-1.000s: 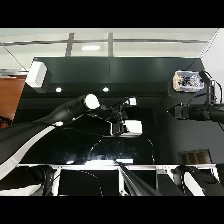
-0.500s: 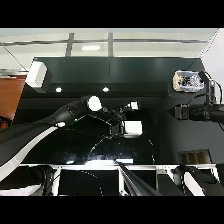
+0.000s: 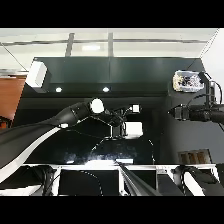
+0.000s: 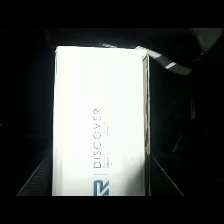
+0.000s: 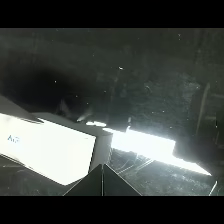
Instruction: Fold the box and place the chain.
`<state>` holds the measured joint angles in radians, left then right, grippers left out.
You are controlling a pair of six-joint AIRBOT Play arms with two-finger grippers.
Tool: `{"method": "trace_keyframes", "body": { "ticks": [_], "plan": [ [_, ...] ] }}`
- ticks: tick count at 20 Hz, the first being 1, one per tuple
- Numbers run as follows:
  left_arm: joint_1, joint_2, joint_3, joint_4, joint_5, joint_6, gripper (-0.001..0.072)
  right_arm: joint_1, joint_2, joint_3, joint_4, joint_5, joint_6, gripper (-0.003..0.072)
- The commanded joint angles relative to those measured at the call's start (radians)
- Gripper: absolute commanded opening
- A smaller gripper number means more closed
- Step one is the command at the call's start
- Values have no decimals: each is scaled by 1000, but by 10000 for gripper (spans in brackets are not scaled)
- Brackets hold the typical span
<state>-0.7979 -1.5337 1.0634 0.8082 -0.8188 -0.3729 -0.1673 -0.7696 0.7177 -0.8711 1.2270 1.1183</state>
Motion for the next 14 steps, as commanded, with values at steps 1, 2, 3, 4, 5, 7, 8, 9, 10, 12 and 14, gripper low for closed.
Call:
{"method": "trace_keyframes", "body": {
  "ticks": [1, 2, 3, 4, 5, 7, 8, 9, 10, 12, 14],
  "plan": [
    [-27, -31, 0, 24, 49, 1, 708, 0, 1, 0, -1, 0, 5, 8],
    [-44, -41, 0, 30, 50, 1, 708, 0, 1, 0, -1, 0, 8, 8],
    [-61, -43, 0, 45, 53, 1, 707, 0, 1, 0, -1, 0, 8, 8],
    [-76, -42, 1, 68, 53, 1, 707, 0, 1, 0, -1, 0, 8, 8],
    [-90, -43, 0, 87, 51, -3, 707, 0, 1, 0, -1, 0, 8, 8],
    [-111, -42, 2, 156, 51, -50, 596, 0, 1, 0, -1, 0, 10, 8],
    [-111, -36, 2, 194, 41, -98, 366, 0, 1, 0, -1, 1, 11, 8],
    [-105, -26, 2, 225, 22, -126, 289, 0, 0, 0, -1, 2, 11, 8],
    [-92, -8, 2, 265, 2, -170, 289, -1, 1, 0, -1, 4, 11, 8],
    [-45, 42, 0, 404, -37, -331, 289, 0, 1, 0, -1, 6, 11, 8],
    [44, 95, 0, 575, -109, -522, 289, 0, 1, 0, -2, 11, 11, 8]
  ]
}}
